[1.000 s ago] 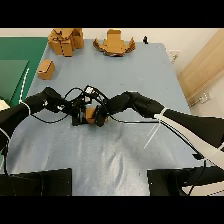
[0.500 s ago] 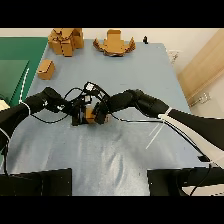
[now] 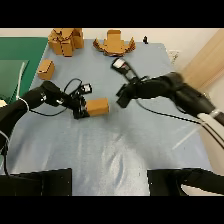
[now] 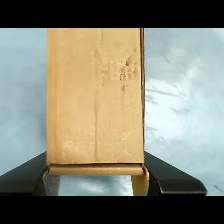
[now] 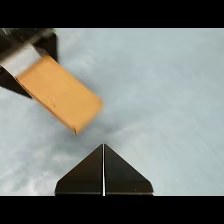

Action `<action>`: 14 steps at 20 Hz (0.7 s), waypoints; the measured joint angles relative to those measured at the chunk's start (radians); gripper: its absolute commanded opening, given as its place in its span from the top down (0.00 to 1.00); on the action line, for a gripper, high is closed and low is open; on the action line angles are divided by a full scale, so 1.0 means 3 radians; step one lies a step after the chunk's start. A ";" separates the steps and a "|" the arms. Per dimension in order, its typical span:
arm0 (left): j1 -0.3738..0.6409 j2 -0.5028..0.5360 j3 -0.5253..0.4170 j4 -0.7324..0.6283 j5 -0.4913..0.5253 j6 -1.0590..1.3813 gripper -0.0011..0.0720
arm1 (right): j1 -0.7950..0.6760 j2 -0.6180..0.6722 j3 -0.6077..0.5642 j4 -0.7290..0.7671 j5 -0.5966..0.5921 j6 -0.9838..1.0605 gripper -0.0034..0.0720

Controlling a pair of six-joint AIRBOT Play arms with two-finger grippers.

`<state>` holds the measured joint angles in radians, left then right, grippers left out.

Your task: Fold the box.

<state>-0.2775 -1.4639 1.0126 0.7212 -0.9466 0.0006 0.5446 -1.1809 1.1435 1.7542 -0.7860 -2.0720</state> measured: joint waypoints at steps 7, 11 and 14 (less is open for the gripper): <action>0.0181 0.0136 0.0566 0.1109 0.0963 -0.2581 0.98 | -0.0398 0.0572 -0.0398 -0.0207 -0.0027 0.0220 0.95; 0.0366 -0.0235 0.1049 0.2004 0.1036 -0.3942 0.98 | -0.0450 0.0643 -0.0449 -0.0245 -0.0014 0.0248 0.95; 0.0417 -0.0627 0.1441 0.2228 0.0975 -0.4327 0.98 | -0.0469 0.0660 -0.0462 -0.0261 -0.0004 0.0254 0.95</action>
